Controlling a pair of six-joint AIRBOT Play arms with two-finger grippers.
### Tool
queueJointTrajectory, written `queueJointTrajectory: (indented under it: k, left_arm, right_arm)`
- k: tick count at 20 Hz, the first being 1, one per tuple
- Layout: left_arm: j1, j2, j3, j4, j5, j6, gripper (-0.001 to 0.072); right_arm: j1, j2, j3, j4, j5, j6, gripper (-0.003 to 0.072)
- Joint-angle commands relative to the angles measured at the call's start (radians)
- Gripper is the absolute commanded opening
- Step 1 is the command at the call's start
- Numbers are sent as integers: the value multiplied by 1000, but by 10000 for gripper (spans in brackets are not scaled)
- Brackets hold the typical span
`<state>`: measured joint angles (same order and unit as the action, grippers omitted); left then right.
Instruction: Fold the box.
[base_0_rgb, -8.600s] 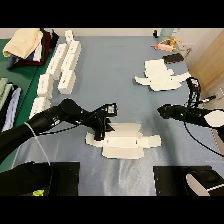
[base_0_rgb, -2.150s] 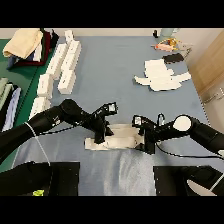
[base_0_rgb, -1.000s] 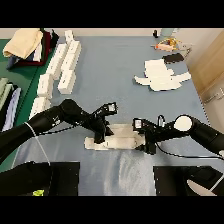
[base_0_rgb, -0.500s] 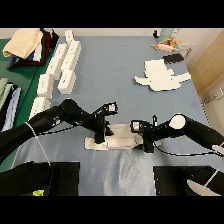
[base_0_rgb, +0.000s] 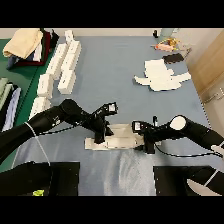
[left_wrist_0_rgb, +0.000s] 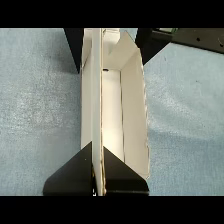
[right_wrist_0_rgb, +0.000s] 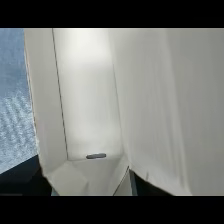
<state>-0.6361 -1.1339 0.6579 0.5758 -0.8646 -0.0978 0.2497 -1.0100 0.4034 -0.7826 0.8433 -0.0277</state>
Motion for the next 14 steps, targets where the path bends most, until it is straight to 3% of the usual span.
queueJointTrajectory:
  k: [1,2,14]
  left_arm:
    - [0,-1,0,0,0,0,13]
    - [0,-1,0,0,0,0,13]
    - [0,-1,0,0,0,0,13]
  right_arm:
    - [0,-1,-6,20,-10,-20,601]
    - [0,-1,-7,18,-10,-19,511]
    - [0,1,-23,20,-14,-19,508]
